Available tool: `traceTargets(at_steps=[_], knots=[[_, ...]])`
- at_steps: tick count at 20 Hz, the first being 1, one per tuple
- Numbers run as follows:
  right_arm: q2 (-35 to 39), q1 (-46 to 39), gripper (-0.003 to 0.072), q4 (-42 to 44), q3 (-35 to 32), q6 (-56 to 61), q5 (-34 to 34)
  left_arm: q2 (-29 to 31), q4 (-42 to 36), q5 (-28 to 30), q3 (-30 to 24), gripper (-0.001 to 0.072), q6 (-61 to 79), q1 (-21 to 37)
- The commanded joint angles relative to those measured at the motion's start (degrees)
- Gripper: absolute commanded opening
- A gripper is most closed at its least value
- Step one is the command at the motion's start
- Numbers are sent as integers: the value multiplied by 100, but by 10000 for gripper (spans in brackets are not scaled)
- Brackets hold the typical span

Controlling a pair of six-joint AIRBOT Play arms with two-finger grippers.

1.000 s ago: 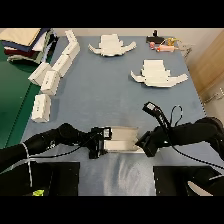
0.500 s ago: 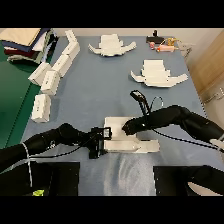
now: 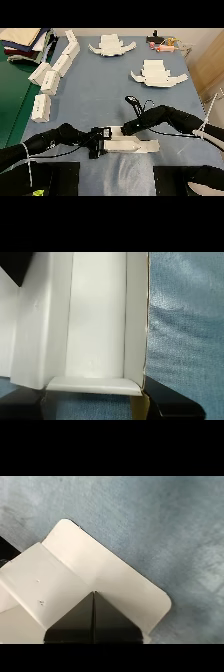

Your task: Fold the box.

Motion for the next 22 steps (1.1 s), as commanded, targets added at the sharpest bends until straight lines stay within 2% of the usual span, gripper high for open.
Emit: traceTargets(at_steps=[1, 4, 7, 11, 12, 13, 14, 16, 17, 19, 22], knots=[[70, 7, 4, -31, 20, -7, -90, -2, 2, 2, 7, 518, 4, 0], [610, 7, 4, -319, 168, -7, -474, -2, 2, 2, 7, 518, 4, 0], [1537, 7, 3, -992, 210, -9, -1204, -2, 2, 2, 7, 518, 4, 0], [2793, 9, 15, -1530, -114, -1228, -2446, 0, 2, 2, 7, 519, 4, 2], [3023, 9, 170, -1687, -273, -1403, -2549, -2, 2, 2, 7, 518, 4, 2], [3169, 9, 419, -1812, -444, -1725, -2562, 0, 2, 2, 7, 518, 4, 0], [3270, 9, 532, -1875, -645, -2223, -2542, 0, 2, 2, 7, 518, 4, 0], [3259, 22, 599, -1864, -981, -2929, -2334, 0, 2, 2, 7, 518, 4, 2], [3200, 20, 599, -1847, -1145, -3121, -2087, -2, 4, 2, 7, 518, 4, 0], [3027, 20, 662, -1845, -1381, -3436, -1488, 0, 2, 2, 7, 518, 4, 2], [2717, 20, 656, -1853, -1469, -3945, -879, -2, 2, 2, 7, 518, 4, 0]])
